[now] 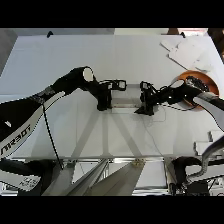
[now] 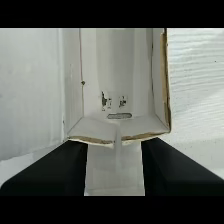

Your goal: Fold the box and place the chain.

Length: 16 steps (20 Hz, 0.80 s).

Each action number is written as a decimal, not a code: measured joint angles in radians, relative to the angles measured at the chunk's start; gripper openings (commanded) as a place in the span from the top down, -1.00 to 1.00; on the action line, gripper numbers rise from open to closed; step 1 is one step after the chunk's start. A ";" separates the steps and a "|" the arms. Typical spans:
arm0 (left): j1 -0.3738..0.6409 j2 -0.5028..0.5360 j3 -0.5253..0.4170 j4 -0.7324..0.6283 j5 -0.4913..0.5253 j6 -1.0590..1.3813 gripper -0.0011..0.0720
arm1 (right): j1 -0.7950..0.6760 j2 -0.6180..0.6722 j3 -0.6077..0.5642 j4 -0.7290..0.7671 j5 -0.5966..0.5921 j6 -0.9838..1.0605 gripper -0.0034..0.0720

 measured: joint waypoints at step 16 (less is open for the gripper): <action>-0.002 -0.006 0.000 -0.045 0.012 0.029 0.14 | 0.000 0.000 0.000 0.000 0.000 0.000 -0.42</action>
